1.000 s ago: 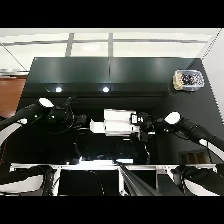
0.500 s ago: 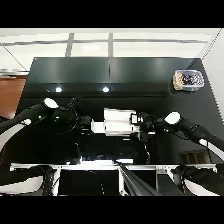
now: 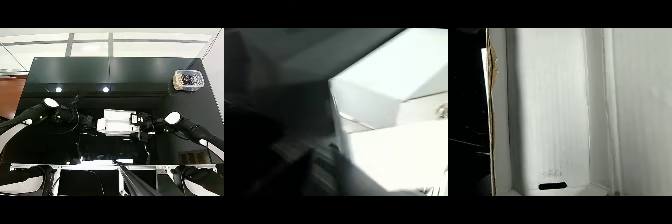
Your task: Fold the box and place the chain.
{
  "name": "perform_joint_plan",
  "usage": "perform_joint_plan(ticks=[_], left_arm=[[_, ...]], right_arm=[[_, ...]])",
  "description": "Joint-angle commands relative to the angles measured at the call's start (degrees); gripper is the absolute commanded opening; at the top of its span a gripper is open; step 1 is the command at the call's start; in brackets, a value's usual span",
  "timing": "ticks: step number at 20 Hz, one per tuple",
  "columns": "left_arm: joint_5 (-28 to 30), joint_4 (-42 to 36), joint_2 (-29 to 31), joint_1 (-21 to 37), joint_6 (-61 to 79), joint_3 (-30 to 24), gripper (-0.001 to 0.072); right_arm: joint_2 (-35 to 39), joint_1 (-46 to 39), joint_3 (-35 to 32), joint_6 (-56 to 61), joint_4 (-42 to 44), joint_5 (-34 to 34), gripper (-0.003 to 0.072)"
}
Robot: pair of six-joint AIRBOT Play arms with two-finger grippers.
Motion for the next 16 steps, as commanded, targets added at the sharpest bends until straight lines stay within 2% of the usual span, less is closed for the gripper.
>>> perform_joint_plan(ticks=[1,2,12,16], left_arm=[[-2.29,-1.49,0.04,0.00,1.07,1.18,0.0456],[-2.51,-1.51,0.04,0.00,0.96,1.55,0.0514],[-8.17,-3.52,0.04,-0.33,-0.63,4.61,0.0502],[-10.29,2.10,0.07,-2.54,-4.57,8.02,0.0502]], right_arm=[[-0.02,0.02,0.00,0.02,0.00,0.02,0.0314],[-0.02,0.02,0.00,0.02,0.02,0.02,0.0314],[-0.02,0.04,0.00,0.02,0.02,0.02,0.0314],[-0.02,0.02,0.00,0.02,0.02,0.02,0.0314]])
